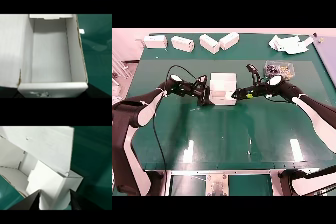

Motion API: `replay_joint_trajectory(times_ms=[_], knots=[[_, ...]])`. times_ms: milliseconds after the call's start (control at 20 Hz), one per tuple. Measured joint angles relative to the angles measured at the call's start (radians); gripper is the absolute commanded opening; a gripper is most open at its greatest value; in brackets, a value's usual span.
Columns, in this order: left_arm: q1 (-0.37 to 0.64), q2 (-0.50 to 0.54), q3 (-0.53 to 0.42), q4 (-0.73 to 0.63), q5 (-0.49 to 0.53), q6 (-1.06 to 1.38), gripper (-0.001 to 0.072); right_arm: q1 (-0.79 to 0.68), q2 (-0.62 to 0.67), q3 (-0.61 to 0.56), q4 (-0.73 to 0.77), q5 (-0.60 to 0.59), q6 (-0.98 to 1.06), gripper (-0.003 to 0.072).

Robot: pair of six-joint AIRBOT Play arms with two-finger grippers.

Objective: Fold the box and place the chain.

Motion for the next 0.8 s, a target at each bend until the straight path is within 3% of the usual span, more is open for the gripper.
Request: replay_joint_trajectory(times_ms=[250,800], knots=[[0.000,0.000,0.000,-0.001,0.000,-0.001,0.0470,0.020,-0.002,0.015,-0.042,-0.013,0.047,0.0441],[0.000,0.000,0.000,-0.003,0.002,-0.001,0.0470,0.099,-0.050,0.154,-0.349,0.008,0.336,0.0410]])
